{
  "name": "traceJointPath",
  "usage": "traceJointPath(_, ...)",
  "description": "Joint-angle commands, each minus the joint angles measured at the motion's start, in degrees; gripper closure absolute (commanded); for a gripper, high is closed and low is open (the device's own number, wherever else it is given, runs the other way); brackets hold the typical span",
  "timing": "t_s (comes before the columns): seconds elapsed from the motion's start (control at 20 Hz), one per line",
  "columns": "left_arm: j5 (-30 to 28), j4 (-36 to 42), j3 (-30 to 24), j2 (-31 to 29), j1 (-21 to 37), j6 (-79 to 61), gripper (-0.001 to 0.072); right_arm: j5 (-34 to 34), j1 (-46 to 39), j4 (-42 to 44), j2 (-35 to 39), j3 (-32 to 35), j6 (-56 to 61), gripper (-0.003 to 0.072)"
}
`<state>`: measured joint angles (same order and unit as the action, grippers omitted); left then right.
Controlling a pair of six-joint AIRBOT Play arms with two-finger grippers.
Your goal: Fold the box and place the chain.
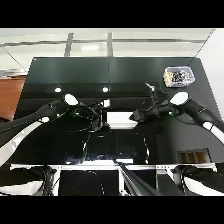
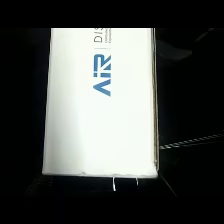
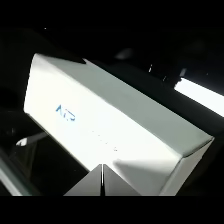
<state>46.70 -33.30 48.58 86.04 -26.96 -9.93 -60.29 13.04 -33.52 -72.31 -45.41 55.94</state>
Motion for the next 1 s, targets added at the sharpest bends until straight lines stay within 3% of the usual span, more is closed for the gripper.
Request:
traceJointPath(0.0, -0.2, -0.2, 0.0, 0.0, 0.1, -0.1, 0.0157, -19.6, -5.8, -10.4, 1.9, -10.3, 1.0, 0.0671)
traceJointPath(0.1, -0.3, -0.2, 0.0, -0.1, 0.1, -0.1, 0.0144, -25.3, -11.0, -14.4, 2.9, -15.7, 3.4, 0.0671)
traceJointPath(0.15, -0.1, -0.4, 0.0, -0.3, 0.1, -0.1, 0.0022, -26.3, -13.4, -14.6, 3.3, -16.8, 3.8, 0.0671)
traceJointPath(0.2, 0.1, -0.9, 0.0, -0.9, 0.1, 0.2, -0.0010, -26.8, -15.6, -14.3, 4.1, -17.2, 4.1, 0.0671)
traceJointPath(0.5, 3.4, -5.7, 0.0, -10.0, 1.2, 7.6, -0.0011, -29.2, -24.0, -15.0, 7.3, -17.2, 4.3, 0.0671)
traceJointPath(0.6, 5.3, -5.7, 0.7, -11.8, 1.3, 16.8, -0.0003, -28.7, -24.6, -15.2, 7.3, -17.2, 4.2, 0.0671)
traceJointPath(0.7, 7.1, -5.5, 4.3, -10.6, 0.6, 27.8, -0.0003, -26.8, -24.6, -15.0, 7.3, -17.2, 4.2, 0.0671)
traceJointPath(0.95, 5.9, -4.9, 16.7, -1.1, -5.9, 29.9, -0.0003, -24.9, -24.6, -14.8, 7.3, -17.2, 4.0, 0.0671)
